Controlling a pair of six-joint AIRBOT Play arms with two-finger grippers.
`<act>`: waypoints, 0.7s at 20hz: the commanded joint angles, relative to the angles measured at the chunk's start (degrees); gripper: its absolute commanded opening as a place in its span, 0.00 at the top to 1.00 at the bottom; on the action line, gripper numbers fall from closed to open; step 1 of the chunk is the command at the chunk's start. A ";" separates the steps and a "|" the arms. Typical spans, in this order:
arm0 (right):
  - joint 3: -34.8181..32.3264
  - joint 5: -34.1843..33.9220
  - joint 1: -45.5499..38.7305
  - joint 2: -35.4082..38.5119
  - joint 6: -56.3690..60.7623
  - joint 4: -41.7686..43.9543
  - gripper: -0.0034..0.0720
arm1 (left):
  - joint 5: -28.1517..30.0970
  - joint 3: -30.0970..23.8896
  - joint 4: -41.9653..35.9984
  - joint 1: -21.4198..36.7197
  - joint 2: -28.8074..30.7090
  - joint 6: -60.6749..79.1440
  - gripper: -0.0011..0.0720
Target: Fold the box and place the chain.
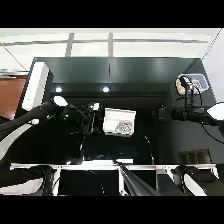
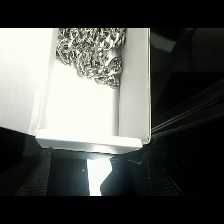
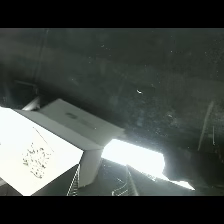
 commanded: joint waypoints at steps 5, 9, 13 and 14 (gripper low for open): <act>-0.04 0.02 -0.04 0.04 -0.02 -0.02 0.50 | 1.73 0.52 -0.37 -0.52 -0.46 -1.97 0.01; -0.04 0.02 -0.04 0.04 -0.02 -0.02 0.50 | 1.03 2.43 0.09 -0.76 -1.99 -3.02 0.01; -0.04 0.00 -0.04 0.04 -0.02 -0.04 0.50 | 1.05 2.51 1.05 -1.70 -2.01 -2.71 0.01; -0.04 0.02 -0.04 0.04 -0.04 -0.07 0.50 | 1.05 2.51 1.14 -1.90 -2.01 -2.69 0.01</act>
